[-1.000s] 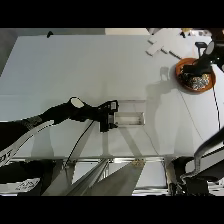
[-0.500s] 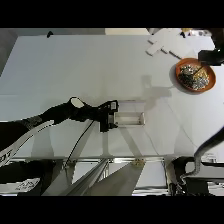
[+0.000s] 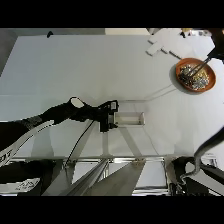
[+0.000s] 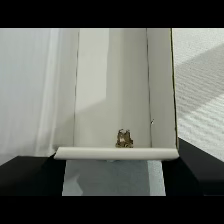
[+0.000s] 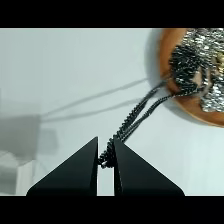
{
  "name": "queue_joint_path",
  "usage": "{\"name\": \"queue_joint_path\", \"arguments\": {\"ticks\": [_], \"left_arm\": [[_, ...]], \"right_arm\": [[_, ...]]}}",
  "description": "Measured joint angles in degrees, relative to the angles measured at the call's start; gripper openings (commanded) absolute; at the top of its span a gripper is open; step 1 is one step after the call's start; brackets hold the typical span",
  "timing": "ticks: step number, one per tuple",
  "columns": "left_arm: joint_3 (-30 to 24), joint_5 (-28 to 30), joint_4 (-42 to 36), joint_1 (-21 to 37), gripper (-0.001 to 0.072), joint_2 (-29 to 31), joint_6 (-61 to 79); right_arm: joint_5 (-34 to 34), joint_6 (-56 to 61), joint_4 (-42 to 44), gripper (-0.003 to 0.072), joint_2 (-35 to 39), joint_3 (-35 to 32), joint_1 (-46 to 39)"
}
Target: Fold the box and place the chain.
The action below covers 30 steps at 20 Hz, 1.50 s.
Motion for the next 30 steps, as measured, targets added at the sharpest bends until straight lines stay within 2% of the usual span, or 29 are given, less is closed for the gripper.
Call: {"name": "queue_joint_path", "arguments": {"ticks": [4,9,20,23,30], "left_arm": [[0.0,0.0,0.0,0.0,0.0229,0.0,0.0],[0.0,0.0,0.0,0.0,0.0229,0.0,0.0],[0.0,0.0,0.0,0.0,0.0229,0.0,0.0],[0.0,0.0,0.0,0.0,0.0229,0.0,0.0],[0.0,0.0,0.0,0.0,0.0229,0.0,0.0]], "right_arm": [[2.8,-0.8,3.5,0.0011,6.6,-0.6,4.2],[4.8,-0.1,4.7,0.0011,11.8,-0.8,14.4],[4.0,5.2,3.0,0.0011,13.7,-1.6,36.8],[0.9,6.1,1.4,0.0011,13.7,-5.1,42.7],[-12.2,7.2,-2.1,0.0012,13.7,-22.1,50.2]]}}
